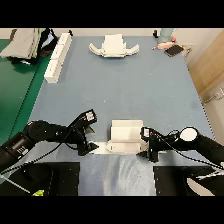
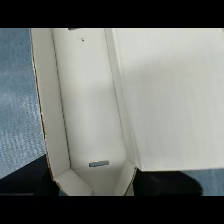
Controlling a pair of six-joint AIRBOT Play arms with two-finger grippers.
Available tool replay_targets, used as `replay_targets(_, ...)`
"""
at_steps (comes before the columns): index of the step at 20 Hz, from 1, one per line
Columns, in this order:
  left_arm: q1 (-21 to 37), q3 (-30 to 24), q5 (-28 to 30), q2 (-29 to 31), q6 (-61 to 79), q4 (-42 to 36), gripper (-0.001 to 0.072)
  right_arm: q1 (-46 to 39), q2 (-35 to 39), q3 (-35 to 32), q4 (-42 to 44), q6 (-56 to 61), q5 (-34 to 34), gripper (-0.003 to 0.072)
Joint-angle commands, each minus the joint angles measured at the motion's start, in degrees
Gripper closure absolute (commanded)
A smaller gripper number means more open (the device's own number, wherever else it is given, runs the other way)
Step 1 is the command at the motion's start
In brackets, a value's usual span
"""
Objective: Fold the box.
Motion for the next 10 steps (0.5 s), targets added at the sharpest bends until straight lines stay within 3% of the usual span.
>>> replay_targets(1,0.04,-1.90,2.05,-2.71,14.56,-3.50,0.0014,-0.02,-0.04,0.04,0.00,0.02,-0.02,0.0175)
replay_targets(6,-6.36,-1.90,3.04,-10.38,27.87,-10.23,0.0014,-0.02,-0.02,0.04,0.00,0.02,-0.02,0.0175)
replay_targets(10,-10.43,-1.88,10.08,-15.04,27.91,-14.16,0.0014,-0.02,-0.04,0.04,0.00,0.02,-0.02,0.0175)
